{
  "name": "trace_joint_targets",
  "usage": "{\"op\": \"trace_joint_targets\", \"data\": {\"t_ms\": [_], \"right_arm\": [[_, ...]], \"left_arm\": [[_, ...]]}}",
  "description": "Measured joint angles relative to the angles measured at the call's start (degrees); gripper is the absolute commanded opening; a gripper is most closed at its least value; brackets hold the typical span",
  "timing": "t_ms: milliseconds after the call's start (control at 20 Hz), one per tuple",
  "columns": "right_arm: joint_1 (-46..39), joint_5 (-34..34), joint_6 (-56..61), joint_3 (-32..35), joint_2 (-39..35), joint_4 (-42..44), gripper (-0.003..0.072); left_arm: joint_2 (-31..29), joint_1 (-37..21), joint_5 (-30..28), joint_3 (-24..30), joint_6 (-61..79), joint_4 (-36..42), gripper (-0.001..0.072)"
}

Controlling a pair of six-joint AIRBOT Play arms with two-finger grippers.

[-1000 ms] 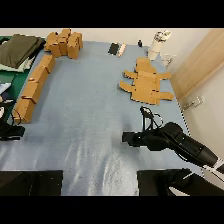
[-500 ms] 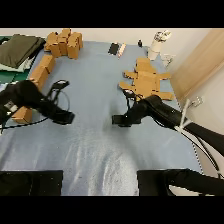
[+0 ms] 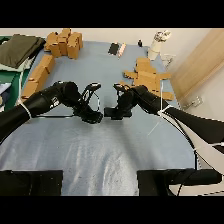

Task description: Fold the box.

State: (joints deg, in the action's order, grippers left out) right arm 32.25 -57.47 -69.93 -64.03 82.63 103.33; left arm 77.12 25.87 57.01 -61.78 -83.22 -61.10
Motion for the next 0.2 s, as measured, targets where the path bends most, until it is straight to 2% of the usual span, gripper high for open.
{"op": "trace_joint_targets", "data": {"t_ms": [200], "right_arm": [[0.0, -0.07, -0.13, -0.46, 0.46, 0.39, 0.0004]], "left_arm": [[0.79, 0.5, -0.37, -0.46, -0.15, 0.52, 0.0013]]}}
